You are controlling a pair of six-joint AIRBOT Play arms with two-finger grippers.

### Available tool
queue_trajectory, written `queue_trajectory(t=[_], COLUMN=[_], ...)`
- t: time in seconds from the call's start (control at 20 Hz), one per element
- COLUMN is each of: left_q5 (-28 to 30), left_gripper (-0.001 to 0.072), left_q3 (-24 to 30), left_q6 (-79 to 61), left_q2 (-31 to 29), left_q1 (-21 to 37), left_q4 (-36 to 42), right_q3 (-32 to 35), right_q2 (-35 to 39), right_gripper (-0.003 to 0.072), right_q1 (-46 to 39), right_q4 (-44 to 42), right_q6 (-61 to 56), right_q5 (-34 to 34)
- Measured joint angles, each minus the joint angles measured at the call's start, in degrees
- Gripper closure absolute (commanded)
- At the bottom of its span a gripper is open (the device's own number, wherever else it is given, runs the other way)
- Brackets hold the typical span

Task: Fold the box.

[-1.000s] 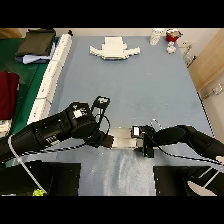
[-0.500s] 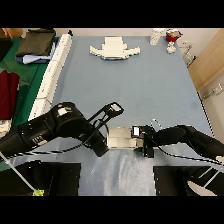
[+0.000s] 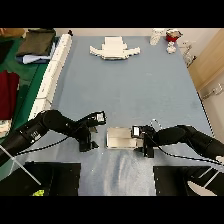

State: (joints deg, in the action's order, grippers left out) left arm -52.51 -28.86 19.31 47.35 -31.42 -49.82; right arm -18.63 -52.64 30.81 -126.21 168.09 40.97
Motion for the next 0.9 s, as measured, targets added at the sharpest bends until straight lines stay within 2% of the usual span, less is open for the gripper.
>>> queue_trajectory(t=[0.2,0.4,0.9], left_q5=[3.80,5.66,12.31], left_gripper=[0.0014,0.0015,0.0015], left_q3=[4.20,5.70,6.23], left_q6=[-17.25,-26.97,-32.02], left_q2=[3.63,7.30,13.00], left_q1=[2.05,2.29,-1.01], left_q4=[11.47,17.44,24.09], right_q3=[0.00,0.00,0.00], right_q2=[0.00,0.00,0.00], right_gripper=[0.0226,0.0227,0.0226], right_q1=[0.00,0.00,0.00], right_q4=[0.00,0.00,0.00], right_q6=[0.00,0.00,-0.02], right_q5=[0.00,0.00,0.00])
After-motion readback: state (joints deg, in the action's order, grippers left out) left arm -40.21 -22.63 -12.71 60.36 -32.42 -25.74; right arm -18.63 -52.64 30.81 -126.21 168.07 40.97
